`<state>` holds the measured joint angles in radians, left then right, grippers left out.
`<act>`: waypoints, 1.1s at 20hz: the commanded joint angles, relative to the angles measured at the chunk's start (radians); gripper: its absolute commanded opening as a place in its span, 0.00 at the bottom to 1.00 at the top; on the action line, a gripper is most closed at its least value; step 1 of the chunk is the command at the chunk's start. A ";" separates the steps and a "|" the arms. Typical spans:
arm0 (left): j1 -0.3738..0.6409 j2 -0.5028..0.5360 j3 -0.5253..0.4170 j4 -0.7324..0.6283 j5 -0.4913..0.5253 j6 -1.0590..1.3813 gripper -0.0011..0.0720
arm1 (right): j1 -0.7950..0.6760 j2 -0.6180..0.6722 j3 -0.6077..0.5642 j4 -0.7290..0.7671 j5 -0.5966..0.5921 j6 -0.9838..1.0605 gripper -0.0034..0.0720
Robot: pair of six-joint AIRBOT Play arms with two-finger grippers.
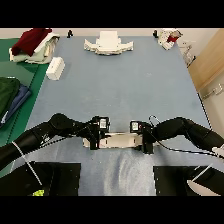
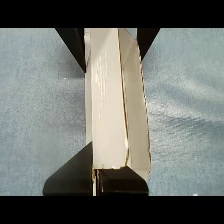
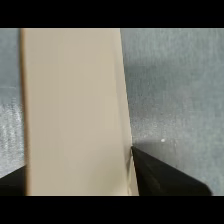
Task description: Fold the box.
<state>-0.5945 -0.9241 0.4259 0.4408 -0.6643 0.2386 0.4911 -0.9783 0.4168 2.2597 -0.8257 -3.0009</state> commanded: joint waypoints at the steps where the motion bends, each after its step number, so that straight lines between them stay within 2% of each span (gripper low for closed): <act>1: 0.000 0.001 0.000 0.000 0.000 0.000 0.03 | 0.001 0.000 -0.009 -0.001 0.025 0.000 1.00; 22: 0.000 0.001 0.000 0.000 0.000 0.000 0.03 | 0.010 -0.001 -0.024 -0.001 0.070 0.000 0.99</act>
<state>-0.5945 -0.9241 0.4259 0.4408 -0.6647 0.2382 0.4988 -0.9791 0.3939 2.2585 -0.7635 -3.0009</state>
